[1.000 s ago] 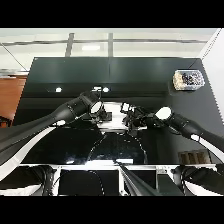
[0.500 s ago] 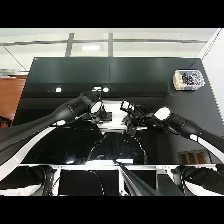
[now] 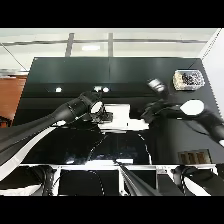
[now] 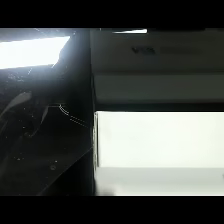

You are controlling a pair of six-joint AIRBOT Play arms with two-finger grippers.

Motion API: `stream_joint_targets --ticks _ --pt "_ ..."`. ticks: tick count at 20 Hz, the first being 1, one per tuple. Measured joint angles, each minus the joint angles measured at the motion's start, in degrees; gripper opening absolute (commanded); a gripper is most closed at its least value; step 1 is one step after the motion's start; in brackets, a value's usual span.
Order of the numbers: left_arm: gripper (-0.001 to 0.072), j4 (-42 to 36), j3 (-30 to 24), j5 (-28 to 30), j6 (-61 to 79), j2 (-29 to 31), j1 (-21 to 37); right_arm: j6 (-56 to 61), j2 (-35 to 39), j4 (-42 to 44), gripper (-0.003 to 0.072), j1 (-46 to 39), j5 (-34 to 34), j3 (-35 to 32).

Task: Fold the box and place the chain.

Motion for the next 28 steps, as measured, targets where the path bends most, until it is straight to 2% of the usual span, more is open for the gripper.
stream_joint_targets --ticks 3,6,10,14,15,17,18,22,26,28 --pt "0.0027 0.1 0.0 0.0 0.0 0.0 0.0 17.2 3.3 -6.1 0.0018 -12.9 3.3 -3.3" --pt "0.0027 0.1 0.0 0.0 0.0 0.0 0.0 26.4 1.9 -3.5 0.0018 -18.1 5.9 -8.8" --pt "0.0027 0.1 0.0 0.0 0.0 -0.1 0.0 25.4 -5.8 8.1 0.0018 -12.8 7.9 -11.5" --pt "0.0027 0.1 0.0 0.0 0.0 -0.1 0.0 22.9 -13.4 15.1 0.0021 -5.0 7.8 -8.0" --pt "0.0028 0.2 0.0 0.0 0.0 -0.1 0.0 22.5 -14.5 15.8 0.0051 -4.0 7.8 -6.4" --pt "0.0028 0.1 0.0 0.0 0.0 -0.1 0.0 22.1 -15.9 15.5 0.0464 -2.8 9.6 -2.4" --pt "0.0027 0.2 0.0 0.1 0.0 -0.1 0.0 21.9 -16.3 14.6 0.0626 -2.6 10.9 -0.5" --pt "0.0028 0.2 0.0 0.0 0.0 -0.1 0.0 21.6 -17.0 12.6 0.0627 -1.6 15.8 4.9" --pt "0.0027 0.2 0.0 0.0 0.0 -0.1 0.0 22.8 -17.2 13.3 0.0536 1.6 15.9 6.8" --pt "0.0027 0.2 0.0 0.0 0.0 -0.1 0.0 24.1 -17.3 13.4 0.0536 3.9 15.1 7.4"
